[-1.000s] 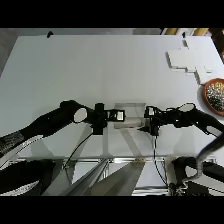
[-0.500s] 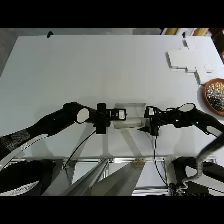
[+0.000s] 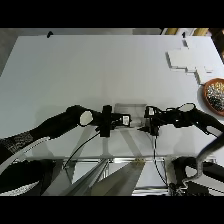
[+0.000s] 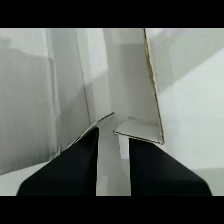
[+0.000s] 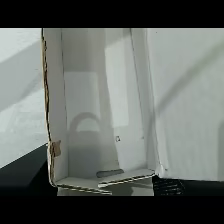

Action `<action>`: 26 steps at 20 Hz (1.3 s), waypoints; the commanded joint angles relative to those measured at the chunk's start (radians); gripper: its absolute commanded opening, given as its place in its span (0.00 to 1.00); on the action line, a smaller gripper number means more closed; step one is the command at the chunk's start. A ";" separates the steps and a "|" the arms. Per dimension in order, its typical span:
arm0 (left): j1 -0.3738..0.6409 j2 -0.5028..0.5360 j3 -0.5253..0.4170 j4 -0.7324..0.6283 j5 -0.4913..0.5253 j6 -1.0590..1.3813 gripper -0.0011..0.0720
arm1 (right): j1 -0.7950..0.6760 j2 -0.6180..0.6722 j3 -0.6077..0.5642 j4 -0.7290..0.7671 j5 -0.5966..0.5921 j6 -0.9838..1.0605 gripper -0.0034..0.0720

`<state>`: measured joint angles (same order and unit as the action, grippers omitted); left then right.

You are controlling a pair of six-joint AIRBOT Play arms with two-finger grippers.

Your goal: Fold the box and place the chain.

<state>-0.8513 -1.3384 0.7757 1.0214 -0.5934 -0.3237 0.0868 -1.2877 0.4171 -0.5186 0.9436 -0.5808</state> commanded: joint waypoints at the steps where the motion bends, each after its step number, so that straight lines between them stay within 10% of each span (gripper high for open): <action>1: -0.005 -0.001 0.000 -0.050 0.085 0.010 0.29 | 0.000 0.001 0.000 -0.001 0.000 0.000 0.50; 7: -0.036 -0.003 0.000 -0.072 0.080 0.010 0.20 | 0.000 0.001 0.000 0.000 0.000 0.000 0.50; 10: -0.037 -0.024 0.000 -0.075 0.053 0.010 0.41 | 0.000 0.001 0.000 0.000 0.000 0.000 0.50; 16: -0.035 -0.037 0.000 -0.067 -0.017 0.010 0.44 | 0.000 0.001 0.000 0.000 0.000 0.000 0.50; 20: -0.034 -0.037 0.000 -0.067 -0.024 0.010 0.91 | 0.000 0.001 0.000 -0.001 0.000 0.000 0.50; 26: -0.020 0.016 0.000 -0.069 -0.079 -0.008 0.82 | 0.000 0.001 0.000 -0.001 0.000 0.000 0.50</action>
<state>-0.8803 -1.3518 0.7753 0.9577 -0.6373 -0.3157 0.0872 -1.2877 0.4168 -0.5240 0.9516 -0.5850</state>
